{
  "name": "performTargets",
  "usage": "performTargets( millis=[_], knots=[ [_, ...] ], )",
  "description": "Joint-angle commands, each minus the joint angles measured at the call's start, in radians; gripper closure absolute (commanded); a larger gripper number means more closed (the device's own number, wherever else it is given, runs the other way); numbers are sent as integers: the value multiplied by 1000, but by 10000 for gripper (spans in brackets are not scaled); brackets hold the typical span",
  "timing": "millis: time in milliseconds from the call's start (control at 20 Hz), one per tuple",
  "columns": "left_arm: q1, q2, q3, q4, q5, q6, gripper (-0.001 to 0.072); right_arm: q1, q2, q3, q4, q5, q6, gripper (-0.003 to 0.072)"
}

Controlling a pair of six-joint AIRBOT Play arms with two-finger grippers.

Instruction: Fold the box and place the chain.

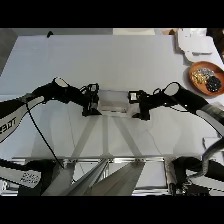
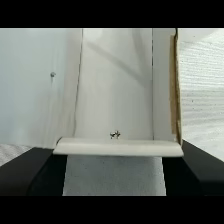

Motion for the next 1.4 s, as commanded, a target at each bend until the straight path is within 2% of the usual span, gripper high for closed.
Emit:
performTargets(
  millis=[0, 50, 200, 300, 350, 500, 650, 800, 950, 1050, 1200, 1350],
  knots=[
    [0, 1, 0, 0, 1, 0, 448, 0, 85, 1, -89, 3, 115, 43],
    [0, 1, 0, 0, 0, 0, 448, 0, 115, 1, -89, 3, 144, 97],
    [0, 1, 0, 0, 0, 0, 448, 0, 200, 1, -73, 17, 180, 468],
    [0, 1, 0, 0, 1, 0, 448, 0, 250, 1, -57, 63, 180, 629],
    [0, 1, 0, 0, 1, 0, 448, 0, 268, 1, -37, 87, 180, 670],
    [0, 1, 0, 0, 1, 0, 448, 1, 276, 1, 109, 118, 200, 670],
    [0, 1, 0, 0, 1, 0, 448, 1, 256, 1, 256, 40, 233, 675],
    [0, 1, 0, 0, 1, 0, 448, 1, 212, 1, 295, 14, 233, 678],
    [0, 1, 0, 0, 1, 0, 448, 0, 107, 1, 349, -28, 238, 678],
    [0, 1, 0, 0, 1, 0, 448, 1, 26, 1, 461, -116, 259, 677],
    [0, 1, 0, 0, 1, 0, 448, 1, -51, 1, 725, -251, 257, 677],
    [0, 1, 0, 0, 1, 0, 448, 1, -58, 1, 793, -349, 254, 677]
  ],
)
